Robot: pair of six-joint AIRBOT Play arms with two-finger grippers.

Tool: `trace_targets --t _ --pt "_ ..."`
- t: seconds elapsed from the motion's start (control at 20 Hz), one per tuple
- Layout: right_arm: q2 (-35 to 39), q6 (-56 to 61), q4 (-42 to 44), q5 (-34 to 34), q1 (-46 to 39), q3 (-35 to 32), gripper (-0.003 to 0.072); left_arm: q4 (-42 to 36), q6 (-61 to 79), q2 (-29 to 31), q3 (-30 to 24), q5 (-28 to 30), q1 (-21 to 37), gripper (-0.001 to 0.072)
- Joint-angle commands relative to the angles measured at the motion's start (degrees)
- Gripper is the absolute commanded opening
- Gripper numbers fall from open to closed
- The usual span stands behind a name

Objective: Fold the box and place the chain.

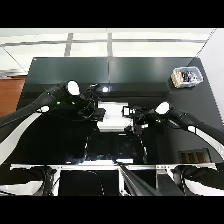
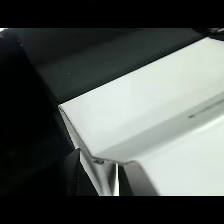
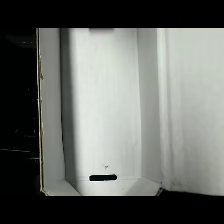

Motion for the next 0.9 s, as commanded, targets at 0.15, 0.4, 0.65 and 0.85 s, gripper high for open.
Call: trace_targets --t 0.15,0.4,0.65,0.85 --pt "0.0 0.0 0.1 0.0 0.0 0.0 0.0319 15.6 -15.6 0.0 2.5 1.3 -5.6 0.0270" --pt "0.0 0.0 0.1 0.0 0.0 0.0 0.0319 22.0 -24.4 0.0 2.5 1.5 -10.4 0.0270" --pt "0.0 0.0 0.1 0.0 0.0 0.0 0.0319 25.2 -33.4 -0.2 2.5 2.7 -13.5 0.0270" --pt "0.0 0.0 0.0 0.0 0.0 0.0 0.0319 25.1 -35.4 -0.7 2.5 1.2 -13.5 0.0270"
